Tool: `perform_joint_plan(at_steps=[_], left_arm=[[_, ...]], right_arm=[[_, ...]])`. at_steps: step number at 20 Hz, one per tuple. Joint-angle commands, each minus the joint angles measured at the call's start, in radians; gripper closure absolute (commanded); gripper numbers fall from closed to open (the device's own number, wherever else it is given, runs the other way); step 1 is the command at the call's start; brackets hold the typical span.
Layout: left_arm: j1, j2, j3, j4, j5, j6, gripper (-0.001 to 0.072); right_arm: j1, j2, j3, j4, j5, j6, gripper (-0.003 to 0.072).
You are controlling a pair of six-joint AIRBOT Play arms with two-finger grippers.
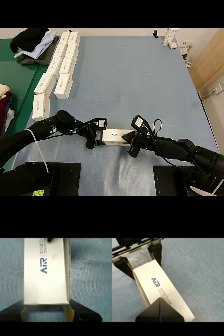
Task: Fold the box.
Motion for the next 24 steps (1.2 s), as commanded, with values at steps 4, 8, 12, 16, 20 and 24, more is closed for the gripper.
perform_joint_plan(at_steps=[4,8,12,16,20,24], left_arm=[[0.000,0.000,0.000,0.000,0.000,0.000,0.0296],[0.000,0.000,0.000,0.000,0.000,0.000,0.0296],[0.000,0.000,0.000,0.000,0.000,0.000,0.0296],[0.000,0.000,0.000,0.000,0.000,0.000,0.0296],[0.000,0.000,0.000,0.000,0.000,0.000,0.0296],[0.000,0.000,0.000,0.000,0.000,0.000,0.0296]], right_arm=[[0.001,-0.041,-0.011,0.007,-0.002,0.000,0.0680],[0.001,-0.058,-0.011,0.011,-0.002,0.011,0.0680],[0.001,-0.059,-0.013,0.010,-0.003,0.011,0.0680],[0.001,-0.026,-0.008,0.009,0.018,0.011,0.0680],[0.001,0.051,-0.003,0.008,0.097,0.010,0.0679],[-0.006,0.071,-0.003,-0.010,0.142,0.010,0.0679]])
